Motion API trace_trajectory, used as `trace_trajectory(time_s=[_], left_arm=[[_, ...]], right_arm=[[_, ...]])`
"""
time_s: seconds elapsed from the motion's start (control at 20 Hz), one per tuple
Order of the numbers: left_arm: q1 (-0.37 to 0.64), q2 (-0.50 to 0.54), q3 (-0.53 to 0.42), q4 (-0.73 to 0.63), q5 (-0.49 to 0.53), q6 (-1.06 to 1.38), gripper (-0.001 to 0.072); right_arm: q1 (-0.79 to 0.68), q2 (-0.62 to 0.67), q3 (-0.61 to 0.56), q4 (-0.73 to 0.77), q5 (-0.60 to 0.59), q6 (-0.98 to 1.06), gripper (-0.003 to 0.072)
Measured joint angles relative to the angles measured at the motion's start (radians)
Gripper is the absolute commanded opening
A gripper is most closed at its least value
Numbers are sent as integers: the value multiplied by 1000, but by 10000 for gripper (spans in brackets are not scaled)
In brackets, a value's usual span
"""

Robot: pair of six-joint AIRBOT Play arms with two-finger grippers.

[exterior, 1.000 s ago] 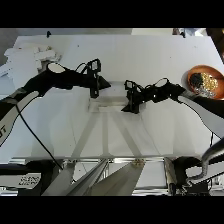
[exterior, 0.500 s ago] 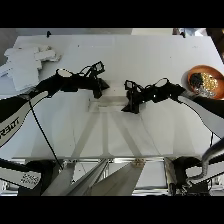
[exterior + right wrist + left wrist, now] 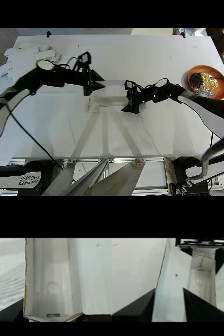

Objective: Fold the box and place the chain.

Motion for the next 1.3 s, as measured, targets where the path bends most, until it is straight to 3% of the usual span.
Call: trace_trajectory(time_s=[0.1, 0.35, 0.8, 1.3], left_arm=[[27, 43, -2, 83, -54, 0, 477], [32, 87, -39, 318, -78, -26, 704], [-85, 66, -89, 509, 55, -118, 706], [-146, -6, -91, 646, 31, -169, 702]], right_arm=[[0, 0, 0, 0, 0, 0, 435], [0, 0, 0, 0, 0, 0, 435], [0, 0, 0, 0, 0, 0, 435], [0, 0, 0, 0, 0, 0, 435]])
